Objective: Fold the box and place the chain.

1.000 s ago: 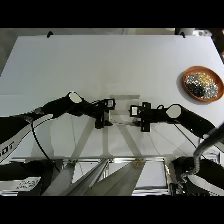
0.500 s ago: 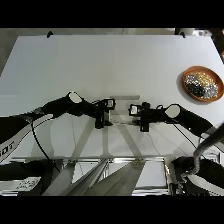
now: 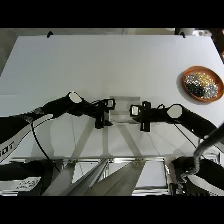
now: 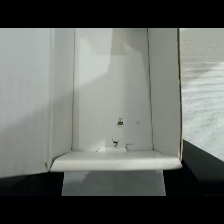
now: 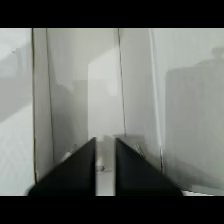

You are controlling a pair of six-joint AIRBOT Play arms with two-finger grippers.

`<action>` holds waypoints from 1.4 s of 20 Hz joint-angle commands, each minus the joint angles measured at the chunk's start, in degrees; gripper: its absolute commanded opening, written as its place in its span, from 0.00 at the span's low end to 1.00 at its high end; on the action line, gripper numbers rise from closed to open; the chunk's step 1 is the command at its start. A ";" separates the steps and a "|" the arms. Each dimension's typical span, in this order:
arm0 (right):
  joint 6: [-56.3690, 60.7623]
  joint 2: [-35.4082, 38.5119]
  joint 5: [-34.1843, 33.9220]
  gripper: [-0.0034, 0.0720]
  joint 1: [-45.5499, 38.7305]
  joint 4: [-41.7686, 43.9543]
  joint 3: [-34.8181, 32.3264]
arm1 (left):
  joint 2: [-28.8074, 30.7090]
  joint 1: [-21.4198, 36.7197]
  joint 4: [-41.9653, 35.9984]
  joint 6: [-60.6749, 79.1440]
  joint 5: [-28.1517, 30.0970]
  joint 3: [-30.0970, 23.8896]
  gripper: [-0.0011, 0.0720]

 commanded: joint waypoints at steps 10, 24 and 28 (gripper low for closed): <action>33.99 20.37 14.19 0.07 -12.63 -8.26 -0.02 | 0.00 0.04 0.02 0.07 0.00 0.04 0.63; 91.58 12.74 23.21 0.07 -25.83 -32.63 -0.20 | 0.00 0.04 0.02 0.07 0.00 0.04 0.63; 88.35 6.86 21.88 0.07 -25.77 -26.91 -0.20 | 0.00 0.04 0.02 0.07 0.02 0.04 0.63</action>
